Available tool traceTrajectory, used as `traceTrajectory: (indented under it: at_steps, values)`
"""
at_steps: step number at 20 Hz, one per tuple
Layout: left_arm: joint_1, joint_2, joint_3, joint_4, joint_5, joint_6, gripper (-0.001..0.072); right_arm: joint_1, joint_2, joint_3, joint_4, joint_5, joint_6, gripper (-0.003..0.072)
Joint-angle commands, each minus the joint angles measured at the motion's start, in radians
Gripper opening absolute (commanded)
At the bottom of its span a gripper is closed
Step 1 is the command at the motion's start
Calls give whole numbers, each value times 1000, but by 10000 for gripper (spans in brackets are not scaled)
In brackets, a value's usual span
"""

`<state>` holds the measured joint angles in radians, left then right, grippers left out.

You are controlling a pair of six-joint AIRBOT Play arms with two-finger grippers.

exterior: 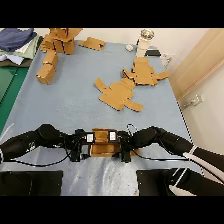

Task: Fold the box.

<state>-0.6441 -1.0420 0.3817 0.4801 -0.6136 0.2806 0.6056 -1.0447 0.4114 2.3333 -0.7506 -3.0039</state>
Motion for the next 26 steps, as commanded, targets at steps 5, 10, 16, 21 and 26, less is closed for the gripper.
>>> traceTrajectory:
  at_steps: [5, 10, 16, 21, 26]
  values:
    - [-21, 1, -1, -16, 32, -4, 702, -1, 0, 1, 1, 0, 2, 478]
    - [11, 5, -7, -9, 36, -4, 702, -1, 0, 1, 1, 0, 2, 478]
    - [21, 77, -51, -9, 2, -4, 702, -1, 0, 1, 1, 0, 2, 478]
    - [21, 78, -51, -12, -61, -5, 702, -1, 0, 1, 1, 0, 2, 478]
    - [20, 75, -51, -73, -56, -5, 702, -1, 0, 1, 1, 0, 2, 478]
